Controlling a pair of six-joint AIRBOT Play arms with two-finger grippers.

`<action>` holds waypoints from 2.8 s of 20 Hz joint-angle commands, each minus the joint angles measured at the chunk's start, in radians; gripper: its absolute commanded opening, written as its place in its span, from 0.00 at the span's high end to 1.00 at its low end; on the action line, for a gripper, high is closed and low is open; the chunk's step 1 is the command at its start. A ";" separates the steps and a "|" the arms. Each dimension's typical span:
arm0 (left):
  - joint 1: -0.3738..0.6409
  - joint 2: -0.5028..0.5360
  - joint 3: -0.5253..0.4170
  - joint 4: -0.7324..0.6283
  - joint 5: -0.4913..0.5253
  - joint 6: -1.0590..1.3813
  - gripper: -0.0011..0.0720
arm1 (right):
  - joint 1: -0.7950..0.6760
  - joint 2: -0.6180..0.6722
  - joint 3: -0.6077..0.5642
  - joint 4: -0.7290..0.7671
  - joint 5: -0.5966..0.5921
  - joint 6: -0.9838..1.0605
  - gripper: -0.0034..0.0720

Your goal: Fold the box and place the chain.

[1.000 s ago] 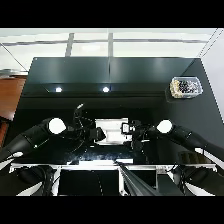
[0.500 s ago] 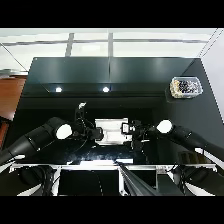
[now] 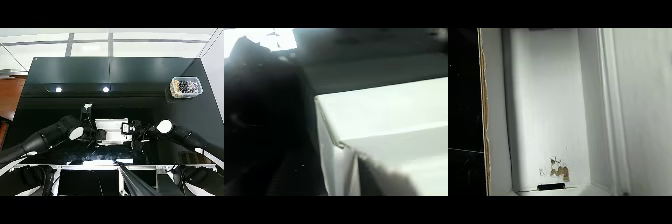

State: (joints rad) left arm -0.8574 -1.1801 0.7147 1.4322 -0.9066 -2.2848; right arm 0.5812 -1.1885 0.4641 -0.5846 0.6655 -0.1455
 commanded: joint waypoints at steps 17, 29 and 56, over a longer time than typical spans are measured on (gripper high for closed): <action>-0.072 -0.147 0.121 0.131 -0.059 -0.214 0.55 | 0.000 -0.001 0.000 0.000 0.000 0.000 0.25; -0.071 -0.153 0.135 0.130 -0.094 -0.218 0.63 | 0.001 -0.001 0.000 0.000 0.000 0.000 0.25; -0.071 -0.180 0.159 0.108 -0.100 -0.240 0.54 | 0.001 -0.001 0.000 0.000 0.000 0.000 0.25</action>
State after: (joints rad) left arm -0.9287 -1.3540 0.8730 1.5578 -1.0203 -2.5229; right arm 0.5812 -1.1885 0.4641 -0.5846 0.6651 -0.1455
